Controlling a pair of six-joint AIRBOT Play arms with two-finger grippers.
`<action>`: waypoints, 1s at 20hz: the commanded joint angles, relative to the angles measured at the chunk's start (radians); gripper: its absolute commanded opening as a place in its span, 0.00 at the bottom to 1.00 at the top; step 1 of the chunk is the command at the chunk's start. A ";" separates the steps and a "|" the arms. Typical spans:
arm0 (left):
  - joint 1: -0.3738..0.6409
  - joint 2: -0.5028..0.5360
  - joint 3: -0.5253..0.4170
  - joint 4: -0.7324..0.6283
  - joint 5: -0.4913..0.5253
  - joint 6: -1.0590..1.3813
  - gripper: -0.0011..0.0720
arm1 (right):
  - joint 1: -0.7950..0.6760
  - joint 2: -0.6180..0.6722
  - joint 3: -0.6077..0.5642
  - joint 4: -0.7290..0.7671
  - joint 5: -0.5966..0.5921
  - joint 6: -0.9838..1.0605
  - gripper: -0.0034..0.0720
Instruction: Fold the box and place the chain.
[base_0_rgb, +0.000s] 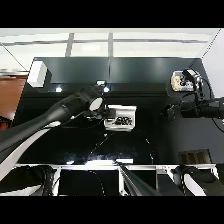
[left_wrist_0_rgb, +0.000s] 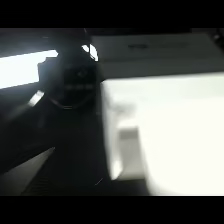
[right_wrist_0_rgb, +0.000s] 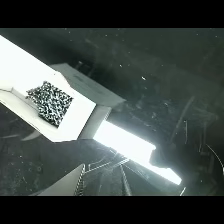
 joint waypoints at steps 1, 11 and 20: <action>0.031 0.138 -0.046 0.044 -0.153 0.198 0.89 | -0.001 0.001 0.000 -0.008 -0.013 -0.001 0.42; 0.667 0.325 -0.526 -1.001 0.055 1.506 0.89 | -0.001 0.001 0.000 0.001 -0.016 0.019 0.42; 0.533 0.142 -0.501 -1.073 0.134 2.338 1.00 | -0.001 0.001 0.000 0.005 -0.057 0.042 0.42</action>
